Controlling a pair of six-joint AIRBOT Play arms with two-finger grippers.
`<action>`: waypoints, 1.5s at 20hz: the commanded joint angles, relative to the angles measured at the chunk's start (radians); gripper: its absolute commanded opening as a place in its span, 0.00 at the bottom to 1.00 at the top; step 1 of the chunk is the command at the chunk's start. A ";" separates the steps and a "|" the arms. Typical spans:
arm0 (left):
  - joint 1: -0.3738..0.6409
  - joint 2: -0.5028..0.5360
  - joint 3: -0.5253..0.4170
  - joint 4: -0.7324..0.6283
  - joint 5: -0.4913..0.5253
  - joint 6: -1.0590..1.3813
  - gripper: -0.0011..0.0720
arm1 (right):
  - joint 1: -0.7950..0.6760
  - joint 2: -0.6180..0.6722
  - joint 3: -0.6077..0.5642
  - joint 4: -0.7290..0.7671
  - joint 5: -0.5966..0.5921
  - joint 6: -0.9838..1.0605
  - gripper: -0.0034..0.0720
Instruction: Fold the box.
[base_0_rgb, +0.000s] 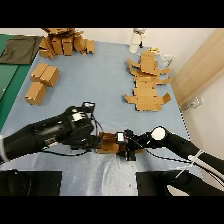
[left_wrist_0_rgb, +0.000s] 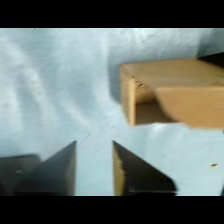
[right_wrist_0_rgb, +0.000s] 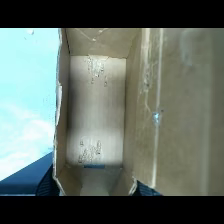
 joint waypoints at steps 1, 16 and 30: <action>0.002 0.122 -0.051 0.105 -0.187 0.008 0.12 | 0.000 0.001 0.000 0.001 0.001 0.004 0.64; 0.645 0.135 -0.373 -0.364 0.929 1.483 0.03 | 0.000 0.001 0.000 0.001 0.000 0.007 0.64; 0.653 0.026 -0.494 -0.880 0.554 2.424 0.96 | 0.000 0.001 0.000 0.001 0.001 0.007 0.64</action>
